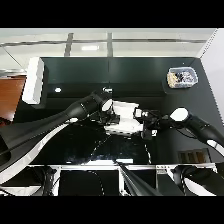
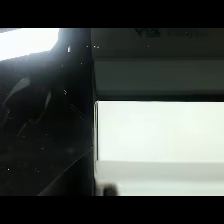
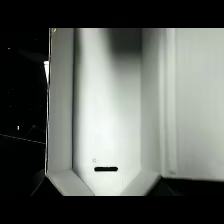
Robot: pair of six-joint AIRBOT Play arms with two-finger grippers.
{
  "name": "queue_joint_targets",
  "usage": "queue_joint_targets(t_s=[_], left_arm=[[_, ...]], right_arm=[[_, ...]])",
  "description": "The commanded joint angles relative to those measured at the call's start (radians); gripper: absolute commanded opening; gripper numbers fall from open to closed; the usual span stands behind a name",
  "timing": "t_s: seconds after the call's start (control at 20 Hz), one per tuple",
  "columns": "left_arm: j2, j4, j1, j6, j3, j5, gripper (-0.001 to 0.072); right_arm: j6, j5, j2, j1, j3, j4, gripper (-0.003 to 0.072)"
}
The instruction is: Fold the box and place the chain.
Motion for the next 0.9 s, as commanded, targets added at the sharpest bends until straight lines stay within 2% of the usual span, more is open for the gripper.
queue_joint_targets(t_s=[0.0, 0.3, 0.5, 0.55, 0.6, 0.7, 0.75, 0.8, 0.85], left_arm=[[-0.001, -0.003, 0.001, -0.042, 0.006, -0.020, 0.0024], [-0.002, -0.003, 0.001, -0.067, 0.008, -0.045, 0.0024], [-0.002, -0.003, 0.000, -0.066, 0.008, -0.039, 0.0026], [-0.002, -0.003, 0.000, -0.061, 0.008, -0.040, 0.0026], [-0.002, -0.003, 0.000, -0.061, 0.008, -0.040, 0.0026], [-0.002, -0.003, 0.000, -0.062, 0.008, -0.039, 0.0026], [-0.002, -0.003, 0.000, -0.062, 0.008, -0.037, 0.0026], [-0.002, -0.003, 0.000, -0.062, 0.008, -0.037, 0.0026], [-0.002, -0.003, 0.000, -0.062, 0.008, -0.037, 0.0026]], right_arm=[[0.056, 0.102, 0.077, -0.052, 0.004, -0.134, 0.0697], [-0.061, 0.035, 0.060, -0.039, 0.003, -0.138, 0.0697], [-0.064, 0.003, 0.026, 0.005, 0.003, -0.116, 0.0692], [-0.064, -0.020, 0.020, 0.015, 0.003, -0.107, 0.0527], [-0.064, -0.036, 0.018, 0.018, 0.003, -0.093, 0.0400], [-0.064, -0.045, 0.018, 0.022, 0.003, -0.060, 0.0297], [-0.064, -0.038, 0.018, 0.022, 0.003, -0.045, 0.0296], [-0.063, -0.029, 0.018, 0.022, 0.003, -0.031, 0.0262], [-0.059, -0.025, 0.018, 0.023, 0.003, -0.019, 0.0116]])
